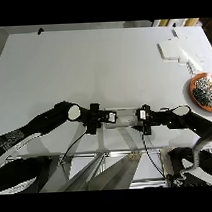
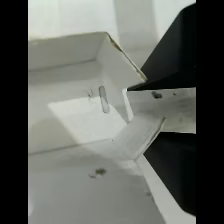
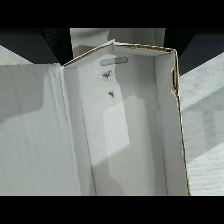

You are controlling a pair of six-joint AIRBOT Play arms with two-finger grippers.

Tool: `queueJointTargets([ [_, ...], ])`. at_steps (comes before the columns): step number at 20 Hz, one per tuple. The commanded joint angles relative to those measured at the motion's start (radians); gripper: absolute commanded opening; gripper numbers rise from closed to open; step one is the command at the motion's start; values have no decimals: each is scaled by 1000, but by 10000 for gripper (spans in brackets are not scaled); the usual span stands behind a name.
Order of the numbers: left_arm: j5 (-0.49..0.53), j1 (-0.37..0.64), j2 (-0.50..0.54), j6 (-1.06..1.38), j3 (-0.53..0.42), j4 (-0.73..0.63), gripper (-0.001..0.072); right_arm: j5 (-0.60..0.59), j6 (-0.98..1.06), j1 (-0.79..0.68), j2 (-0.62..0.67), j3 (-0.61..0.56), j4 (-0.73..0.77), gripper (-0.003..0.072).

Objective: Fold the box and place the chain.

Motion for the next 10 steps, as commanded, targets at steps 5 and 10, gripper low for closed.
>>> queueJointTargets([
  [5, -19, -28, -5, 11, -1, -54, 268, 0, 0, 0, 0, 0, 0, 411],
  [10, 31, -28, -5, 10, -1, -98, 79, 0, 0, 0, 0, 0, 0, 411],
])
